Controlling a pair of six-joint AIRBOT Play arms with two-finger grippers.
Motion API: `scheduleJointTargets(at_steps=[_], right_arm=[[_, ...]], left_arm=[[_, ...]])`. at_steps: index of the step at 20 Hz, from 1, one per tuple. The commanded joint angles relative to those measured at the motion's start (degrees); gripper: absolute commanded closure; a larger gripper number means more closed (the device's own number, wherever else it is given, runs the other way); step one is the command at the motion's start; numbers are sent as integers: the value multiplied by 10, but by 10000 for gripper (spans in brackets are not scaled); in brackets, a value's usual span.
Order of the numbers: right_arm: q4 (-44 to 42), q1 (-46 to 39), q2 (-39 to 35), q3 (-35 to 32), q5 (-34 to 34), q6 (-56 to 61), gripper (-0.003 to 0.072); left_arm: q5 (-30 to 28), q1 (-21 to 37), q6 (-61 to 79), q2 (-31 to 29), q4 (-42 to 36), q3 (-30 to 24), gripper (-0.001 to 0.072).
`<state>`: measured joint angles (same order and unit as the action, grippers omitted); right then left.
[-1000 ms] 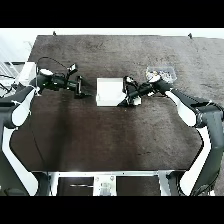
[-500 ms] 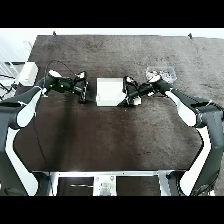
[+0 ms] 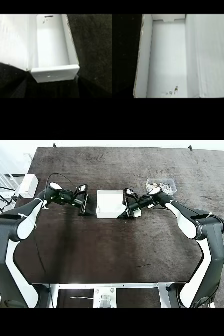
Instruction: Fold the box and place the chain.
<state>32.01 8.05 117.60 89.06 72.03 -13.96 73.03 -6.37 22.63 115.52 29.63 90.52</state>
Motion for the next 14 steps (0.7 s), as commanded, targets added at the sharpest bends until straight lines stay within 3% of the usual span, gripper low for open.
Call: scheduleJointTargets(at_steps=[1, 14], right_arm=[[0, 0, 0, 0, 0, 0, 103], [0, 0, 0, 0, 0, 0, 103]], left_arm=[[-1, 0, -1, 0, -1, 0, -9], [-29, -18, 2, 22, -12, 0, -8]])
